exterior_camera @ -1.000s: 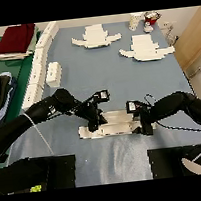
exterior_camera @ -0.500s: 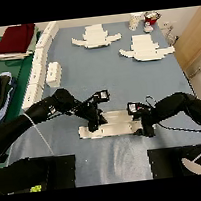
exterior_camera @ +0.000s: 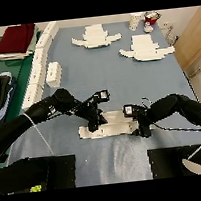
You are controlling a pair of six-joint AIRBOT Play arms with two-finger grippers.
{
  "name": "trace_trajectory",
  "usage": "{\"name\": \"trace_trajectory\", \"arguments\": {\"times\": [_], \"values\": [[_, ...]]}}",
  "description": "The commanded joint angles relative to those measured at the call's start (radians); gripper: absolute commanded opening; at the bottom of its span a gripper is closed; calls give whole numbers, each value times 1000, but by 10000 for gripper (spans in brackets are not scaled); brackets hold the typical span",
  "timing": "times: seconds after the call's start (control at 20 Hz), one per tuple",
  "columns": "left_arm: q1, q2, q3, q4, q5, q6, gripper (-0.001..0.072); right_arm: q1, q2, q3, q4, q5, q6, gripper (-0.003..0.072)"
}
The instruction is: Fold the box.
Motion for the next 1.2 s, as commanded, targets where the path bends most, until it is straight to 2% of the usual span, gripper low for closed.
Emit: {"name": "trace_trajectory", "arguments": {"times": [0.0, 0.05, 0.3, 0.35, 0.4, 0.45, 0.6, 0.65, 0.7, 1.15], "values": [[0, 0, 1, 0, 0, 0, 14, 14, -19, -1, -4, 10, -10, 683], [0, 0, 0, 0, 0, 0, 15, 14, -19, -3, -8, 9, -10, 643], [0, 0, 0, 0, 0, 0, 14, 14, -20, -48, -8, 51, -10, 642], [0, 0, 0, 0, 0, 0, 14, 14, -20, -54, -8, 56, -10, 584], [0, 0, 0, 0, 0, 0, 14, 14, -20, -56, -8, 56, -10, 475], [0, 0, 0, 0, 0, 0, 14, 14, -20, -56, -7, 58, -10, 468], [0, 0, 0, 0, 0, 0, 15, 14, -19, -56, -8, 54, -10, 470], [0, 0, 0, 0, 0, 0, 14, 14, -19, -56, -8, 54, -10, 523], [0, 0, 0, 0, 0, 0, 14, 14, -19, -56, -7, 54, -10, 625], [0, 0, 0, 0, 0, 0, 14, 14, 51, -70, 1, 47, -9, 635]]}}
